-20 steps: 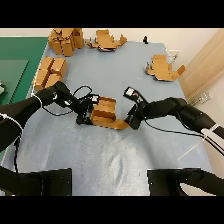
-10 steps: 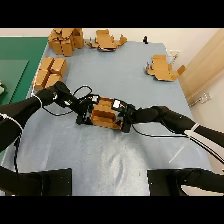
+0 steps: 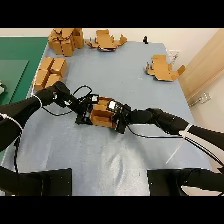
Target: Fold the box.
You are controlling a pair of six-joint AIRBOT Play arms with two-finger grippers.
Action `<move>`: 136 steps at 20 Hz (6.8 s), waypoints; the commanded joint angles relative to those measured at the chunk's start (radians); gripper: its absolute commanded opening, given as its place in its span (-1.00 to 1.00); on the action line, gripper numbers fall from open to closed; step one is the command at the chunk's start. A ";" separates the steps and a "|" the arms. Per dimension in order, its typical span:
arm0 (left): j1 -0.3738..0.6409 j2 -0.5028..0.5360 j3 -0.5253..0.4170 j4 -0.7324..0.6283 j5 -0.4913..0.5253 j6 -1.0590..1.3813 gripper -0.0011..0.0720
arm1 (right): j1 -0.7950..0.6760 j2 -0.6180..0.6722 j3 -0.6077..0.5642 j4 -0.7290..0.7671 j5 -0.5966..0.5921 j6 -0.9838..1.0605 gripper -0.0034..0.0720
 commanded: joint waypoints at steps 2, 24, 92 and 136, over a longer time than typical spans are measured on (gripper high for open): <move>0.000 0.000 0.001 -0.002 -0.001 0.001 -0.92 | 0.003 -0.028 0.014 0.042 0.031 -0.001 -0.58; 0.000 0.000 0.001 0.002 0.000 0.001 -0.92 | -0.052 0.043 0.014 -0.096 -0.024 0.124 -0.89; 0.000 0.000 0.001 0.006 -0.002 -0.032 -0.92 | -0.054 -0.169 0.328 -0.050 -0.489 1.453 0.51; 0.000 0.000 0.001 0.005 0.002 -0.032 -0.92 | 0.095 -0.329 0.615 -0.514 -0.802 2.033 0.26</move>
